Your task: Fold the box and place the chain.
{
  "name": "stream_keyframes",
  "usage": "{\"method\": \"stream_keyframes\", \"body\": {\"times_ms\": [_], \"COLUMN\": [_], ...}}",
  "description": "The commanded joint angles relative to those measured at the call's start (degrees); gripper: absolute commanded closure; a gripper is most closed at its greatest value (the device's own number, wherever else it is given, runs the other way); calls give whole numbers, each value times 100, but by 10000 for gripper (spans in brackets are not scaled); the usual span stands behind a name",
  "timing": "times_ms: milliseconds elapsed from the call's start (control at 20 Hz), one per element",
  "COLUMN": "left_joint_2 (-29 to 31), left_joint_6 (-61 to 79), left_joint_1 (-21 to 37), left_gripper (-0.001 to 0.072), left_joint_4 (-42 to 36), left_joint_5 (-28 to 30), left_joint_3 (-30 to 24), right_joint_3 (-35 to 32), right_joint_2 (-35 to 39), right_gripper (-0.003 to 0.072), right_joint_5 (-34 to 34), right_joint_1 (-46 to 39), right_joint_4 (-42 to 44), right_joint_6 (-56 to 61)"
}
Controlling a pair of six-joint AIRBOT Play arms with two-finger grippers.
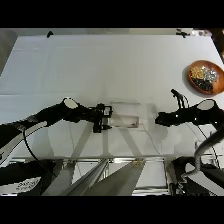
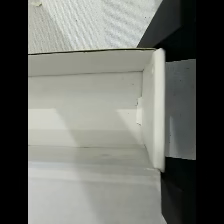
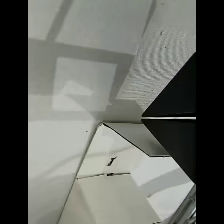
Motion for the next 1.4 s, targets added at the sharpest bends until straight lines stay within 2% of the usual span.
{"method": "stream_keyframes", "body": {"times_ms": [0,250,800,1050,1350], "left_joint_2": [2,2,2,2,0], "left_joint_6": [0,0,0,0,0], "left_joint_1": [4,4,4,4,4], "left_gripper": [332,332,332,332,332], "left_joint_4": [0,0,0,0,0], "left_joint_5": [2,2,2,0,2], "left_joint_3": [2,2,2,2,2], "right_joint_3": [-2,-2,-33,-236,-236], "right_joint_2": [-63,-131,-144,-144,-144], "right_gripper": [678,678,675,674,674], "right_joint_5": [-127,-111,-308,-549,-546], "right_joint_1": [17,22,699,717,713], "right_joint_4": [144,157,63,-278,-109], "right_joint_6": [-31,-33,63,184,236]}}
